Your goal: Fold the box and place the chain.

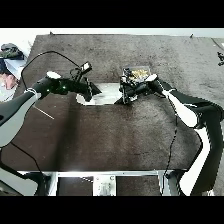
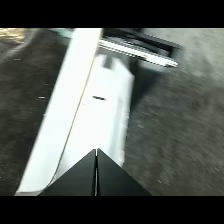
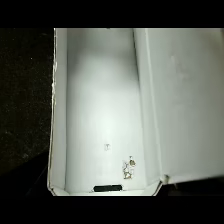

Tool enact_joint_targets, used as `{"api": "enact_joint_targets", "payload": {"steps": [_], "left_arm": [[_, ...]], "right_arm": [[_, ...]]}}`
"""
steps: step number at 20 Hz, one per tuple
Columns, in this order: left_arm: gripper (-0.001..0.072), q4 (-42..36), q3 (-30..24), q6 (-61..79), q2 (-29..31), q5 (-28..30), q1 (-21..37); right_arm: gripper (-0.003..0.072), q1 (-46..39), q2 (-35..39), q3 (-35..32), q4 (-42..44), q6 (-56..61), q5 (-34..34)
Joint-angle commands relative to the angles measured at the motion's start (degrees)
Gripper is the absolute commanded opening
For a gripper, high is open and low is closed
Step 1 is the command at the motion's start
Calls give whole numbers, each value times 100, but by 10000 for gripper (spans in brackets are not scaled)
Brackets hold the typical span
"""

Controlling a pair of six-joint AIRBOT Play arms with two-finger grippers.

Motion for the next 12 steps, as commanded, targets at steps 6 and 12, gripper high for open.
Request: {"api": "enact_joint_targets", "payload": {"steps": [6,12], "left_arm": [[10,177,1410,-841,-811,179,155],[10,284,1451,-907,-1231,133,157]], "right_arm": [[535,-2,-2,0,0,2,-2],[535,-2,-2,0,2,0,-4]]}}
